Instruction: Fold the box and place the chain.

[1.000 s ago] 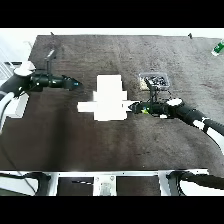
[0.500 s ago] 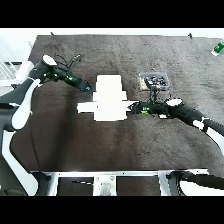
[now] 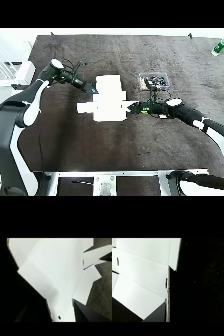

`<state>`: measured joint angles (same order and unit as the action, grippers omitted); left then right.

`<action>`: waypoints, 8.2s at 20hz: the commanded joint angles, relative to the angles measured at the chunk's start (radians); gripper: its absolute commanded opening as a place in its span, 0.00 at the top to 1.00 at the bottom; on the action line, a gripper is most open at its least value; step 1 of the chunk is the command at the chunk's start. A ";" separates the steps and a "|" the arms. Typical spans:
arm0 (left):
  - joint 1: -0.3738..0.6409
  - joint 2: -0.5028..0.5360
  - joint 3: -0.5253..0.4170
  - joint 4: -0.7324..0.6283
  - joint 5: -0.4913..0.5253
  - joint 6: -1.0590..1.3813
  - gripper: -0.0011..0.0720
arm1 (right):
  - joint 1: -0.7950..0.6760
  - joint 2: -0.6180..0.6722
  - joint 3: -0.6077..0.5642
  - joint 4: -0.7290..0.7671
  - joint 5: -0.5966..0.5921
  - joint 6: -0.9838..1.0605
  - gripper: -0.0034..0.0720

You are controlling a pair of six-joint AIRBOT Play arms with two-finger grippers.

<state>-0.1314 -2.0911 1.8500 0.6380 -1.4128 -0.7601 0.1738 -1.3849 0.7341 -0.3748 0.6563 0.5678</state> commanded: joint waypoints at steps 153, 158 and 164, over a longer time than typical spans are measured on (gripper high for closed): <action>-0.027 0.079 -0.296 -0.108 0.235 1.075 0.96 | 0.264 -0.045 0.119 -0.370 -0.237 -0.594 0.25; -0.027 0.079 -0.296 -0.108 0.234 1.075 0.96 | 0.254 -0.010 0.134 -0.369 -0.238 -0.594 0.25; -0.027 0.079 -0.296 -0.108 0.234 1.075 0.96 | 0.233 -0.033 0.166 -0.367 -0.271 -0.606 0.25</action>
<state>-0.1581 -2.0117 1.5543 0.5297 -1.1778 0.3138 0.4183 -1.4048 0.8818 -0.7425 0.3988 -0.0326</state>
